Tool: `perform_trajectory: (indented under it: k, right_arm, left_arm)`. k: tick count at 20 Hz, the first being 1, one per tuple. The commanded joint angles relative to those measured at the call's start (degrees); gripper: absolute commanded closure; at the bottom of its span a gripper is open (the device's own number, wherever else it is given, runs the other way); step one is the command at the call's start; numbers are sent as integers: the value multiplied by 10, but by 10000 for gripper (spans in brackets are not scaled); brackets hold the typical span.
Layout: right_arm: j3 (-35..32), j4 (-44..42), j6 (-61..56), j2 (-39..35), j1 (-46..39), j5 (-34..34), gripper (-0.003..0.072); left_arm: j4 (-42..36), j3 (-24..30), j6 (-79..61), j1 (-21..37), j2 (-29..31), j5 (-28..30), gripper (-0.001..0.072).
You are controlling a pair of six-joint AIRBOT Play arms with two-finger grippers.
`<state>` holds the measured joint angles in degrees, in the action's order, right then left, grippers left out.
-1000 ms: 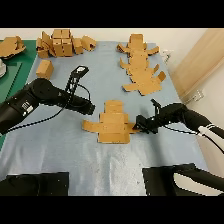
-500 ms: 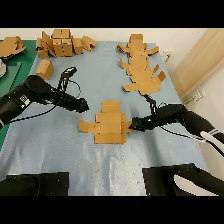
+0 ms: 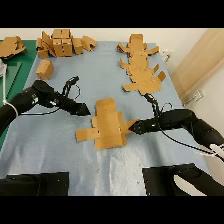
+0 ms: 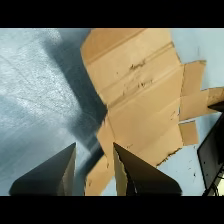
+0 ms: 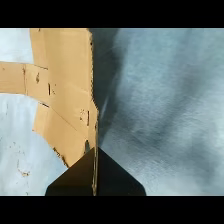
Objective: Fold the box.
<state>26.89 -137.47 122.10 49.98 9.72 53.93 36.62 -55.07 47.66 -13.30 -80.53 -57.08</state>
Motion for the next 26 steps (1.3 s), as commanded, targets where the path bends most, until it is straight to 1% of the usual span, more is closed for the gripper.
perform_trajectory:
  k: [1,3,5,10,13,17,20,23,26]
  right_arm:
    - [-37,-87,78,-3,0,-1,689]
    - [-56,-137,122,3,0,-1,689]
    - [-66,-161,146,15,0,1,689]
    - [-66,-176,158,29,0,9,689]
    - [-66,-179,158,29,0,21,689]
    - [-66,-179,157,29,0,22,689]
    - [-66,-179,157,29,0,21,689]
    - [-66,-178,152,29,0,20,689]
    - [-66,-178,139,29,0,20,689]
  left_arm:
    - [-28,0,-36,2,-32,-5,349]
    - [-32,0,-44,2,-38,-7,349]
    - [-44,0,-61,2,-40,-15,348]
    - [-48,0,-78,2,-44,-30,349]
    - [-46,0,-78,2,-61,-30,348]
    - [-49,0,-84,25,-70,-29,348]
    - [-101,0,-128,43,-73,-38,348]
    - [-171,0,-175,47,-102,-88,349]
    - [-190,0,-196,47,-134,-116,349]
